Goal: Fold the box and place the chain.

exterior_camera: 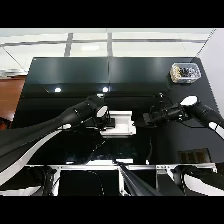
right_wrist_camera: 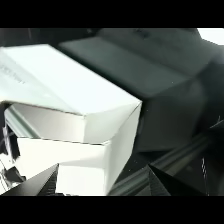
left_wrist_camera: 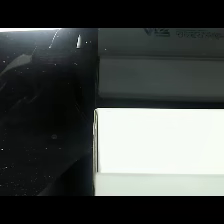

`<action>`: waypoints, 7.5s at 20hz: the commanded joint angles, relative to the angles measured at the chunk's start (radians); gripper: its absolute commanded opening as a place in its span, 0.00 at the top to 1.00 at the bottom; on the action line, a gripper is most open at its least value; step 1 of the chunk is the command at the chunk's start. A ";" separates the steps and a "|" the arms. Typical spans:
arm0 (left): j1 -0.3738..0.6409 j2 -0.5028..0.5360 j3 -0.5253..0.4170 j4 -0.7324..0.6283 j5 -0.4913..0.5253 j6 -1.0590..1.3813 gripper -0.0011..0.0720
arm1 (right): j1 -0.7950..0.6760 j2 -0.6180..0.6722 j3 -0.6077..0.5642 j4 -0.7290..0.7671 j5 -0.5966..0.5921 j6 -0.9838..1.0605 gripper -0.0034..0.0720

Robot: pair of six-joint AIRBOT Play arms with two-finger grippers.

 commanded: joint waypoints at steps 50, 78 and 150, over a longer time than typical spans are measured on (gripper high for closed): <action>0.000 0.000 0.001 0.000 0.002 0.000 0.95 | 0.636 -0.138 0.311 -0.926 -0.170 1.259 0.68; 0.000 0.000 0.001 0.000 0.021 0.000 0.95 | 0.178 0.177 0.331 -1.519 -0.359 1.128 0.01; 0.000 0.000 0.001 0.000 0.020 0.000 0.95 | 0.294 0.299 0.943 -0.342 0.265 0.577 0.94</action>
